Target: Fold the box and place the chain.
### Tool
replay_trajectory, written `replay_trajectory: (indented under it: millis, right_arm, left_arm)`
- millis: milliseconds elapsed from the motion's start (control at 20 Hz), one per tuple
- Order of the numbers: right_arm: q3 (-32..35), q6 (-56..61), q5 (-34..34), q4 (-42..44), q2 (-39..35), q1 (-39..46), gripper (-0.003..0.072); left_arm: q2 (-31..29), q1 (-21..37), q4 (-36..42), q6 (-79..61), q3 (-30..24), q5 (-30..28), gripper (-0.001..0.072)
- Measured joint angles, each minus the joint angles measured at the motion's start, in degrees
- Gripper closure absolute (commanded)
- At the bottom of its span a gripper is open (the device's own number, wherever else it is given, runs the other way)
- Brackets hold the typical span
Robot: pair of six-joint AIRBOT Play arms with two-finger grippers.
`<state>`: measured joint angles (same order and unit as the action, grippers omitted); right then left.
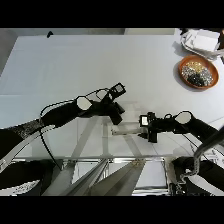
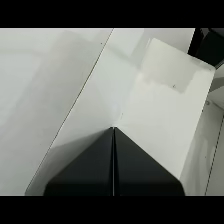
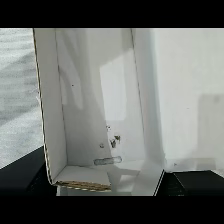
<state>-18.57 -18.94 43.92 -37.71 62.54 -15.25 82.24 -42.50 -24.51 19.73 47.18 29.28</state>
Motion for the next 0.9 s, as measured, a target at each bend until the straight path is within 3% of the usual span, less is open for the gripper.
replay_trajectory:
  millis: [250,450,650,900]
  right_arm:
    - [0.00,0.00,-0.02,-0.02,0.00,-0.02,0.0274]
    - [0.00,0.00,0.00,-0.02,0.02,-0.02,0.0274]
    - [0.00,0.00,0.00,-0.02,0.00,-0.02,0.0274]
    - [0.00,0.00,0.02,-0.02,0.02,-0.02,0.0274]
  left_arm:
    - [-5.07,0.90,-5.75,-0.07,-0.02,3.74,0.0711]
    - [-11.96,1.57,-18.21,3.08,-0.33,9.79,0.0711]
    - [-16.92,1.49,-25.66,5.97,-4.00,15.67,0.0710]
    - [-18.51,1.31,-27.54,2.99,-9.31,17.51,0.0708]
